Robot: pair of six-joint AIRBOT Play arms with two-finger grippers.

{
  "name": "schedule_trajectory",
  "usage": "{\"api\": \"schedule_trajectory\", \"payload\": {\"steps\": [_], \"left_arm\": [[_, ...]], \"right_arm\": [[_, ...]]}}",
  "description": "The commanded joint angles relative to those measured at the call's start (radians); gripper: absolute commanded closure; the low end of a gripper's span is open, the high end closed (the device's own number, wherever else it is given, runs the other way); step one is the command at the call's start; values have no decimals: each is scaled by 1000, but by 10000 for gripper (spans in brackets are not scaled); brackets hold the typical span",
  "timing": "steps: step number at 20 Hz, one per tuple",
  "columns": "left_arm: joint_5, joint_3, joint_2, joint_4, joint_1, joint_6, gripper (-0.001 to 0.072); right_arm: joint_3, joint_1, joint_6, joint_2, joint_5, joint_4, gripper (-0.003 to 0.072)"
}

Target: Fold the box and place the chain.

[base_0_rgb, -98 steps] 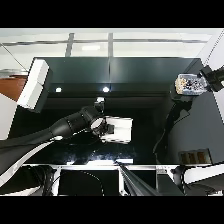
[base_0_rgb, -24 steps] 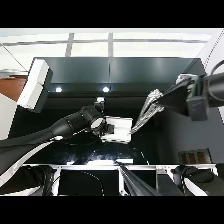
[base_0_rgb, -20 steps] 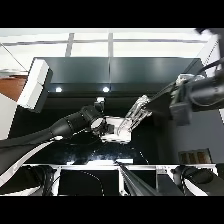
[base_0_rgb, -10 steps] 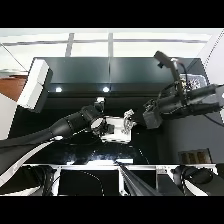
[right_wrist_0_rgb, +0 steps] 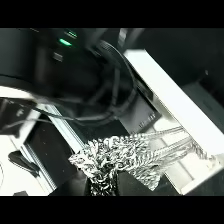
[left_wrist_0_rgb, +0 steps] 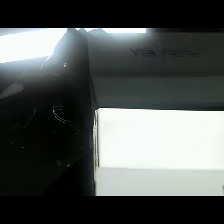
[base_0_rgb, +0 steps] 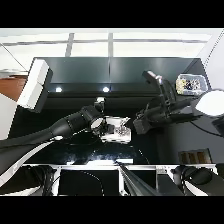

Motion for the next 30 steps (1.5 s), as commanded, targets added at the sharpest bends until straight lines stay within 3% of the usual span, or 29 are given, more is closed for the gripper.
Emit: {"api": "schedule_trajectory", "payload": {"steps": [1,5,7,12,17,18,19,20,26,30], "left_arm": [[0,0,-1,0,0,0,682],[0,0,-1,0,0,0,682],[0,0,-1,0,0,0,682],[0,0,0,0,0,-13,683],[10,1,2,-8,0,-53,671],[-3,3,5,-11,0,-53,555],[-25,11,12,-11,0,-52,344],[-51,23,22,-3,1,-50,214],[-134,105,178,1,34,290,207],[-299,103,332,1,92,621,208]], "right_arm": [[-85,4,6,-18,-79,10,648],[-111,6,2,-82,-152,60,646],[-111,10,2,-95,-143,59,237],[-56,-169,-9,-24,124,-101,230],[-53,-387,-8,100,164,-171,230],[-53,-399,-8,101,168,-171,230],[-53,-399,-8,101,165,-171,230],[-53,-399,-8,101,156,-169,230],[-53,-399,-4,101,132,-171,230],[-53,-399,-4,101,132,-175,230]]}}
